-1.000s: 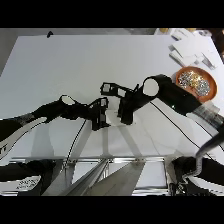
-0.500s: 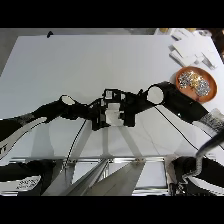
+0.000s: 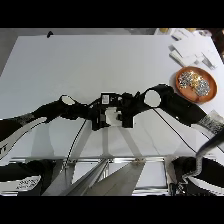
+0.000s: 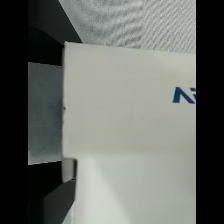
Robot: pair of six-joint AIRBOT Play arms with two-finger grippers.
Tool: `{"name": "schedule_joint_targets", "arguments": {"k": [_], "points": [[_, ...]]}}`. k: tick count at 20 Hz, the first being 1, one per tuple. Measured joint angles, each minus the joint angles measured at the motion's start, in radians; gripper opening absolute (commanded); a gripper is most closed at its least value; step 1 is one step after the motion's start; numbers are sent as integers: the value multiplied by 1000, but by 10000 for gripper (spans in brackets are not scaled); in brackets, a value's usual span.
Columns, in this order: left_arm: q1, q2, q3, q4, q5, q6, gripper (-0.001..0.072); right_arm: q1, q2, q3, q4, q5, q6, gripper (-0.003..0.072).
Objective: Fold the box and place the chain.
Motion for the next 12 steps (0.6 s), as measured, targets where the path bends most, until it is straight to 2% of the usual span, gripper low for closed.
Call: {"name": "schedule_joint_targets", "arguments": {"k": [2,4,7,8,9,12], "points": [[0,0,0,0,0,0,107,4,-8,0,0,0,-3,332],[0,0,0,0,0,0,107,6,-20,0,1,-1,-4,290],[0,0,0,0,0,0,107,7,-28,0,1,-9,-3,287],[0,0,0,0,0,0,107,6,-29,0,0,-12,-3,274],[0,0,0,0,0,0,107,4,-30,0,-1,-16,-3,229],[0,0,0,-1,0,-1,107,-8,-32,0,-2,-22,1,215]]}}
